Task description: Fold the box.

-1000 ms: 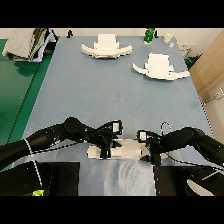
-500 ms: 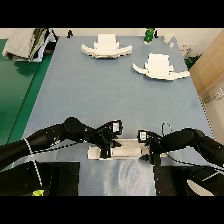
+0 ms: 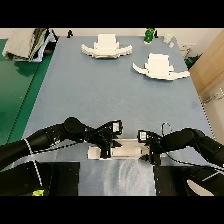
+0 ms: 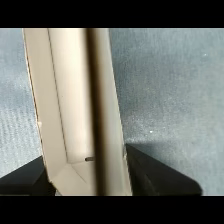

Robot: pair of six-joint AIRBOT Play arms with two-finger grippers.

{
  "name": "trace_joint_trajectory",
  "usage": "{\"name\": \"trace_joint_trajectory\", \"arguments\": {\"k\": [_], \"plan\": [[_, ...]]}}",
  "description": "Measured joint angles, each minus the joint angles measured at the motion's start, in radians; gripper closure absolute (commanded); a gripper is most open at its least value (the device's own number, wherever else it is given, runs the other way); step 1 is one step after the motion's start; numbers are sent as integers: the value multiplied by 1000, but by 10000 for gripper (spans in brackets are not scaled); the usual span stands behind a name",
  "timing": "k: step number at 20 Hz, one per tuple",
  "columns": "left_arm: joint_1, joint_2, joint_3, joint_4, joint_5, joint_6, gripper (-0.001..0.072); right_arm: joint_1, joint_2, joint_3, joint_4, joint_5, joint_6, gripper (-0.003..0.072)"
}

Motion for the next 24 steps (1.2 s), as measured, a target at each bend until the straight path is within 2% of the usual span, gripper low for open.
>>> {"name": "trace_joint_trajectory", "arguments": {"k": [24], "plan": [[0,0,0,-1,19,8,695,2,6,2,-7,38,-57,88]]}}
